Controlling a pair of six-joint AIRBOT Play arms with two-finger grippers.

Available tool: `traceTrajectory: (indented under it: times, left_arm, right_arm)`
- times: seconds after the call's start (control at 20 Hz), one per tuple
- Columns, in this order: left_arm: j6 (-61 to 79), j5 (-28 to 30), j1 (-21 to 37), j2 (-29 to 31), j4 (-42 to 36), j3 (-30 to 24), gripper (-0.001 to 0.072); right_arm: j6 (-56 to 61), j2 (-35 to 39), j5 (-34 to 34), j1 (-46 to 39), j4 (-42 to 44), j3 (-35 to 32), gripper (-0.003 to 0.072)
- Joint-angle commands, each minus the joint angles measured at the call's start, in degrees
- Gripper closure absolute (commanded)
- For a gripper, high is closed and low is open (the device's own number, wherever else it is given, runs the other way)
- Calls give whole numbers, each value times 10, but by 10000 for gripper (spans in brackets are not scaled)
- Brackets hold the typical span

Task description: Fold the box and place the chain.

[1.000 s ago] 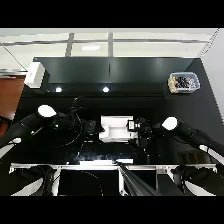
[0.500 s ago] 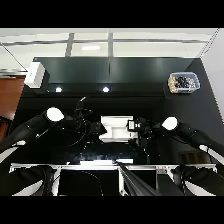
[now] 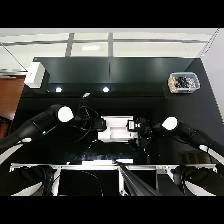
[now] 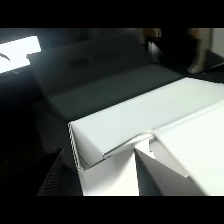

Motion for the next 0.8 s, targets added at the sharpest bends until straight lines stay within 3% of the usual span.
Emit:
traceTrajectory:
  times: [0.0, 0.4, 0.65, 0.75]
  left_arm:
    - [-40, -53, -19, -36, 46, 43, 204]
    - [-93, -72, -51, -57, 69, 66, 204]
    - [-198, -120, -109, -73, 214, 102, 204]
    - [-219, -115, -126, -88, 228, 122, 204]
  right_arm:
    - [0, 0, 0, 0, 0, 0, 494]
    - [0, 0, 0, 0, 0, 0, 494]
    - [0, 0, 0, 0, 0, 0, 493]
    - [0, 0, 0, 0, 0, 0, 494]
